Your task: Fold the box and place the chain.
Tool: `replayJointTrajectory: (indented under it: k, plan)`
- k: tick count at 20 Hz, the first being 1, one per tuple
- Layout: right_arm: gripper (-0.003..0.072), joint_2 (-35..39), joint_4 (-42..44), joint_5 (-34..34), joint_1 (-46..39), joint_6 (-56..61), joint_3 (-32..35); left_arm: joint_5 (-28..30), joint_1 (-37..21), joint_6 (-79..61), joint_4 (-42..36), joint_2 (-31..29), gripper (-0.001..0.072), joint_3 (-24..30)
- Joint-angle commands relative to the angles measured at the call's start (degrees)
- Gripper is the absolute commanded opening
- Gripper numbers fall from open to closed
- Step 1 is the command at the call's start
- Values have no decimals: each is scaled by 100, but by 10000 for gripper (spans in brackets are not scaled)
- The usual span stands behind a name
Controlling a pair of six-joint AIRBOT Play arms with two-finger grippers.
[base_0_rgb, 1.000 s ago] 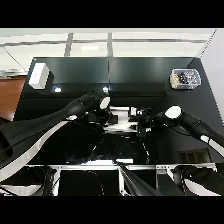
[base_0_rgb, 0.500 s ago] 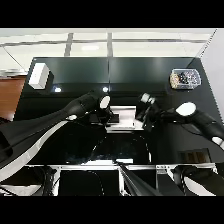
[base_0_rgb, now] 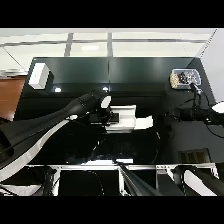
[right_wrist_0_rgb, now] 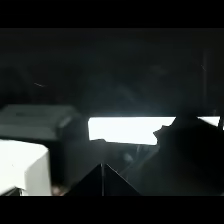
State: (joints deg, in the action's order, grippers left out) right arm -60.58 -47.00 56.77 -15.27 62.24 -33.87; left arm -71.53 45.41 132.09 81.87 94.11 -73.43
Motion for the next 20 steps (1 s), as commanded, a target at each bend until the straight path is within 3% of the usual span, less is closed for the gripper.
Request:
replayJointTrajectory:
  k: [1, 5, 10, 19, 20]
  plan:
    - [16, -374, -258, 420, 116, 315, 13, -223, 13, 87, 317, 9, 24, -83]
    - [16, -962, 96, 122, 885, 269, 13, -203, 26, 87, 306, 44, 27, -83]
    - [17, -1263, 1499, -144, 1375, -535, 11, -251, 24, 87, 289, 50, 27, -83]
    - [19, -1325, 1429, -39, 1694, -704, 7, -243, 24, 85, 289, 57, 26, -83]
    - [87, -1325, 1528, 2, 1694, -748, 7, -243, 24, 87, 289, 57, 27, -83]
